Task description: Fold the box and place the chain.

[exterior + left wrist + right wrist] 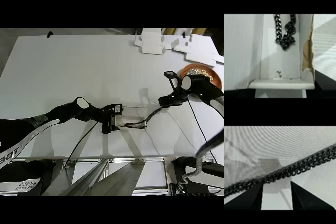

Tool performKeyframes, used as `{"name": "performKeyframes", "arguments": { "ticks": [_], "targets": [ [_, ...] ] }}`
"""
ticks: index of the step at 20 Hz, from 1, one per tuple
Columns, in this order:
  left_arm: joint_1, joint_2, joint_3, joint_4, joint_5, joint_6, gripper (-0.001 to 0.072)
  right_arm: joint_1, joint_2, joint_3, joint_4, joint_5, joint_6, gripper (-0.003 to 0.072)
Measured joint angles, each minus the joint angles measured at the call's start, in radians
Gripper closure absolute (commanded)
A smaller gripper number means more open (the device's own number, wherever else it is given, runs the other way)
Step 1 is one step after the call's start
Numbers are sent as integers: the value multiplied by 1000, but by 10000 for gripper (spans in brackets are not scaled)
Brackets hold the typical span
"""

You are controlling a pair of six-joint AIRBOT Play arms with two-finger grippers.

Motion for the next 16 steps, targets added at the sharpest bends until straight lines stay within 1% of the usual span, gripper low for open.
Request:
{"name": "performKeyframes", "arguments": {
  "ticks": [5,6,7,9,11,13,15,16],
  "targets": [
    [0,0,0,0,0,0,498,0,-12,0,0,-15,0,356],
    [0,0,0,0,0,0,498,0,-17,0,0,-16,0,398],
    [0,0,0,0,0,0,498,0,-22,0,0,-18,0,419],
    [0,0,0,0,0,0,498,0,-28,0,0,-20,0,423],
    [0,0,0,0,0,0,498,0,-32,0,0,-22,0,462],
    [0,0,0,0,0,0,498,0,-37,0,1,-24,0,480],
    [0,0,0,0,0,0,498,0,-42,0,0,-24,0,680],
    [0,0,0,0,0,0,498,-1,-42,0,1,-23,1,678]
  ]
}}
